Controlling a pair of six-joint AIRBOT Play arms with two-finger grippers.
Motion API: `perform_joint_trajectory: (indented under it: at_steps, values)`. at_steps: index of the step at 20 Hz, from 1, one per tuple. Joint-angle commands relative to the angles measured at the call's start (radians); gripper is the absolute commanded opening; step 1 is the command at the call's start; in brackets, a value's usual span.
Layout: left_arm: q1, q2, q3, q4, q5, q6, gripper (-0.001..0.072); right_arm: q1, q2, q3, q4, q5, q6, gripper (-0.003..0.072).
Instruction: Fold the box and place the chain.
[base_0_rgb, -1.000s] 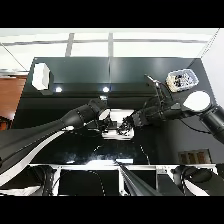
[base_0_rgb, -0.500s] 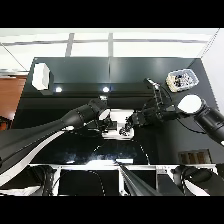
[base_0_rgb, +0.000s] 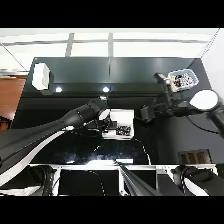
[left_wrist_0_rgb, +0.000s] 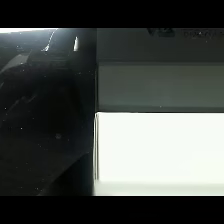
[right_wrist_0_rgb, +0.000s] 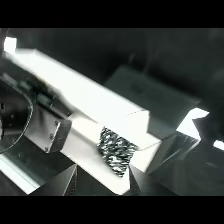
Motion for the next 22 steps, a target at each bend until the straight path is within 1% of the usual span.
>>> perform_joint_trajectory:
  at_steps: [1, 3, 4, 5, 7, 8, 10, 12, 13, 15, 16, 17, 18, 19, 20, 21, 22]
  values:
    - [0.003, 0.000, 0.000, -0.005, 0.014, -0.026, 0.0031, -0.095, 0.095, 0.008, -0.033, 0.072, 0.000, 0.0388]
    - [0.003, 0.000, 0.008, -0.005, 0.018, -0.074, 0.0032, -0.106, 0.132, 0.008, -0.061, 0.117, 0.000, 0.0389]
    - [0.002, 0.000, 0.015, -0.005, 0.017, -0.090, 0.0058, -0.106, 0.141, 0.008, -0.072, 0.132, 0.001, 0.0388]
    - [0.001, 0.002, 0.026, -0.006, 0.016, -0.097, 0.0182, -0.106, 0.148, 0.008, -0.075, 0.140, 0.002, 0.0388]
    - [-0.001, 0.016, 0.053, -0.004, 0.006, -0.095, 0.0480, -0.106, 0.152, 0.008, -0.075, 0.138, 0.004, 0.0388]
    - [0.000, 0.032, 0.062, -0.004, 0.004, -0.077, 0.0522, -0.106, 0.152, 0.008, -0.076, 0.137, 0.003, 0.0389]
    - [0.000, 0.095, 0.063, 0.004, -0.015, 0.033, 0.0522, -0.106, 0.152, 0.008, -0.076, 0.129, 0.004, 0.0389]
    - [-0.002, 0.177, 0.055, 0.061, -0.112, 0.133, 0.0522, -0.106, 0.152, 0.008, -0.077, 0.122, 0.004, 0.0389]
    - [0.000, 0.220, 0.040, 0.122, -0.164, 0.143, 0.0522, -0.106, 0.152, 0.008, -0.082, 0.121, 0.004, 0.0388]
    - [0.042, 0.311, -0.029, 0.260, -0.238, 0.144, 0.0522, -0.106, 0.152, 0.008, -0.105, 0.110, 0.026, 0.0388]
    - [0.090, 0.359, -0.080, 0.284, -0.242, 0.150, 0.0522, -0.106, 0.152, 0.008, -0.113, 0.105, 0.027, 0.0388]
    - [0.149, 0.404, -0.132, 0.278, -0.227, 0.156, 0.0522, -0.106, 0.152, 0.008, -0.118, 0.101, 0.027, 0.0389]
    - [0.216, 0.447, -0.185, 0.256, -0.191, 0.159, 0.0522, -0.106, 0.152, 0.008, -0.120, 0.100, 0.030, 0.0389]
    - [0.296, 0.491, -0.241, 0.195, -0.124, 0.181, 0.0522, -0.106, 0.152, 0.008, -0.120, 0.100, 0.030, 0.0389]
    - [0.378, 0.529, -0.297, 0.096, -0.032, 0.228, 0.0522, -0.106, 0.152, 0.008, -0.119, 0.100, 0.030, 0.0389]
    - [0.453, 0.558, -0.349, -0.038, 0.072, 0.330, 0.0521, -0.106, 0.152, 0.008, -0.120, 0.100, 0.030, 0.0389]
    - [0.522, 0.572, -0.400, -0.204, 0.160, 0.485, 0.0522, -0.106, 0.152, 0.007, -0.120, 0.099, 0.030, 0.0389]
